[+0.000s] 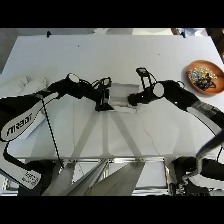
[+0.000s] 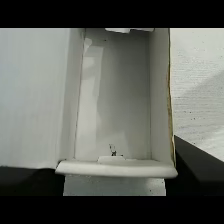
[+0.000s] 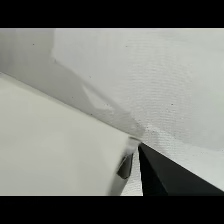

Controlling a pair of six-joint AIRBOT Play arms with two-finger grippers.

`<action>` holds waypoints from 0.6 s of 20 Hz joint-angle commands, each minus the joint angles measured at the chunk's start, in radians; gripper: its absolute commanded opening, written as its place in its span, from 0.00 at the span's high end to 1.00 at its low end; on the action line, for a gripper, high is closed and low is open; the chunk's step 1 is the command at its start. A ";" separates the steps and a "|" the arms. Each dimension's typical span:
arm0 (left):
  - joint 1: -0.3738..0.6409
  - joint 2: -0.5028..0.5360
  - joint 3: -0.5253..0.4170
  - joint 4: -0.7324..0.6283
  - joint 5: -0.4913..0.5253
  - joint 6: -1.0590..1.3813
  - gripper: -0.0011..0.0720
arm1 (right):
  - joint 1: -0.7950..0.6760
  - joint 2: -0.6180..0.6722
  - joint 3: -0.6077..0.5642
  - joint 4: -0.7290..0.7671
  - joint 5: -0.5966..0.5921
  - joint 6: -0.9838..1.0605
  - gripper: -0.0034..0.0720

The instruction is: Fold the box and place the chain.

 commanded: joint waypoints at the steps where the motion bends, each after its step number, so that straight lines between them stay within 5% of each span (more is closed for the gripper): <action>1: 0.001 0.001 0.000 0.001 0.001 0.000 0.60 | 0.051 0.001 0.049 -0.174 0.080 0.141 0.41; 12: 0.001 0.001 0.000 0.001 0.001 0.000 0.60 | 0.121 -0.011 0.057 -0.383 0.194 0.312 0.41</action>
